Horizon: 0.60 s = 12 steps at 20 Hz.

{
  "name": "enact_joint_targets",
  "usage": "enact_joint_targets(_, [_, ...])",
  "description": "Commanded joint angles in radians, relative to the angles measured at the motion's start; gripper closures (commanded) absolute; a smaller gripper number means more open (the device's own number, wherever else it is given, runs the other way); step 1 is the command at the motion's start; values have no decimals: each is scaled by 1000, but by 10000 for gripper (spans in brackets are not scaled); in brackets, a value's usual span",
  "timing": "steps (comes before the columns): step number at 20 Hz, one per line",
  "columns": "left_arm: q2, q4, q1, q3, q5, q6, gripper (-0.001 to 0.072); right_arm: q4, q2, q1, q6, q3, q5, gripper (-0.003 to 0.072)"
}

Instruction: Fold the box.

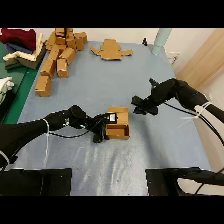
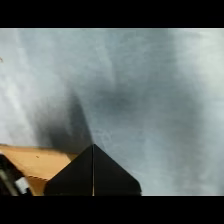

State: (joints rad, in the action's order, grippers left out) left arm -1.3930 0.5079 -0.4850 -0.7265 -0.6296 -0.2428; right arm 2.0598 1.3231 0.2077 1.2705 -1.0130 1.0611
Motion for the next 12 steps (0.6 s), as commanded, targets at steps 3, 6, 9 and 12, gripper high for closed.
enact_joint_targets(3, [0, 0, -1, 0, 0, 0, 309, 627, 252, -250, 484, -1, 197, 685])
enact_joint_targets(6, [0, 0, -1, 0, 0, 0, 309, 690, 357, -226, 629, -1, 267, 685])
enact_joint_targets(9, [0, 0, -1, 0, 0, 0, 309, 701, 407, -171, 717, -2, 284, 685])
enact_joint_targets(12, [0, 0, -1, 0, 0, 0, 309, 712, 399, -146, 778, -27, 333, 685])
